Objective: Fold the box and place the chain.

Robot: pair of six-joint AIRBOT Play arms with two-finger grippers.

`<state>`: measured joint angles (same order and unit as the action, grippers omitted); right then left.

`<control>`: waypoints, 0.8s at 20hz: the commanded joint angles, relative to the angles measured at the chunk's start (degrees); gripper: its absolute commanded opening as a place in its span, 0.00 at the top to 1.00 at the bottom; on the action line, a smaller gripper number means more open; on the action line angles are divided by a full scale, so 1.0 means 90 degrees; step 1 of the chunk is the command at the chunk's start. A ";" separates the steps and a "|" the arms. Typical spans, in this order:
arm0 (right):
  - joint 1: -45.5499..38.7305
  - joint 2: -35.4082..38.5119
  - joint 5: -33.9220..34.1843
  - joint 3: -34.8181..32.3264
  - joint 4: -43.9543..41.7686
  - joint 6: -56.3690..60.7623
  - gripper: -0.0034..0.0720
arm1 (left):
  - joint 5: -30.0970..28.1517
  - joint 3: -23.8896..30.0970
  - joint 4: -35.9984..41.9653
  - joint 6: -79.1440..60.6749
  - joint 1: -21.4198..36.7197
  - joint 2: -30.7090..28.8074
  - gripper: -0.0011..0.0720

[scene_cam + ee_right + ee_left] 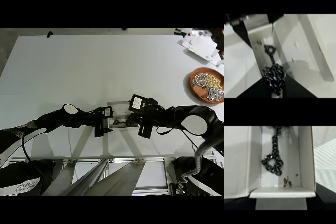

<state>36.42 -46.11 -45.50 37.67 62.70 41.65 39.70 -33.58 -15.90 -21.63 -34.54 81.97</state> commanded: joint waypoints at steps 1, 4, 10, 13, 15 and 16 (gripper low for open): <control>0.0301 0.0015 0.0823 0.0005 -0.0697 0.0063 0.94 | -0.0002 0.0000 0.0000 -0.0002 0.0005 -0.0002 0.97; 0.0323 -0.0172 0.0741 0.0002 -0.0903 0.0551 0.94 | -0.0002 0.0000 0.0000 -0.0002 0.0005 -0.0002 0.97; 0.0323 -0.1532 0.0610 0.0000 -0.1207 0.0726 0.94 | -0.0002 0.0000 0.0000 -0.0002 0.0005 -0.0002 0.97; 0.0323 -0.1923 0.0612 0.0000 -0.1205 0.0789 0.94 | -0.0002 0.0000 0.0000 -0.0002 0.0005 -0.0002 0.97; 0.0323 -0.1989 0.0631 0.0000 -0.1202 0.0852 0.94 | -0.0002 0.0000 0.0000 -0.0002 0.0005 -0.0002 0.97; 0.0323 -0.1989 0.0644 0.0000 -0.1205 0.0855 0.94 | -0.0002 0.0000 0.0000 -0.0002 0.0005 -0.0002 0.97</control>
<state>39.27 -62.30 -39.86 37.69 52.23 48.56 39.70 -33.58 -15.90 -21.63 -34.54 81.97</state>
